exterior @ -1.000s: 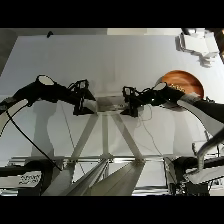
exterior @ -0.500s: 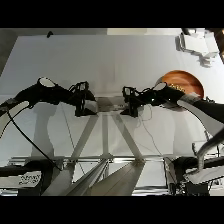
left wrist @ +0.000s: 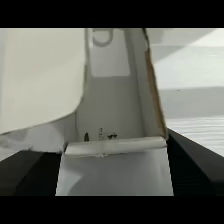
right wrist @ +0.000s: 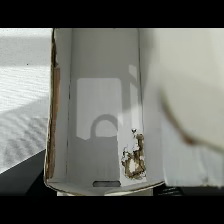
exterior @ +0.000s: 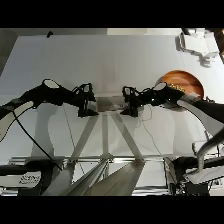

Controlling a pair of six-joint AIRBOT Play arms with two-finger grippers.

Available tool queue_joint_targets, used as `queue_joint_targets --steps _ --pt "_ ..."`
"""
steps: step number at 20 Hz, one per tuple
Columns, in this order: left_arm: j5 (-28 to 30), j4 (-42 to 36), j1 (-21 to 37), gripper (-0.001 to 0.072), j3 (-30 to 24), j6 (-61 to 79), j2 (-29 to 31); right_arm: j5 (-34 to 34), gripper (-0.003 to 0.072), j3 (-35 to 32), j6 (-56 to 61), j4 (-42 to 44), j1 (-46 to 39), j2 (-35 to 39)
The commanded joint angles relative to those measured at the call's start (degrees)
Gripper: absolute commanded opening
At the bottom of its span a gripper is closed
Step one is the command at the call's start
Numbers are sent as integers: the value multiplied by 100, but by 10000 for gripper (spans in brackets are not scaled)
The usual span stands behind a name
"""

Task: Fold the box and place the chain.

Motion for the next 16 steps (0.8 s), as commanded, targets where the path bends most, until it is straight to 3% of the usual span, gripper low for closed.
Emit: queue_joint_targets --steps 1,7,8,9,10,16 --pt "247 -101 -129 708 -2 4 -199 4 517 4 -2 0 0 0" --pt "446 -269 -282 700 0 168 -369 7 517 4 -2 -2 -2 0" --pt "439 -269 -282 561 0 170 -369 7 517 4 -2 -2 0 0" --pt "431 -267 -282 337 0 173 -369 4 517 4 -2 -2 -2 0" --pt "428 -264 -282 159 0 173 -369 7 517 4 -2 -2 -2 0" --pt "428 -260 -282 143 0 173 -369 7 517 4 -2 -2 0 0"
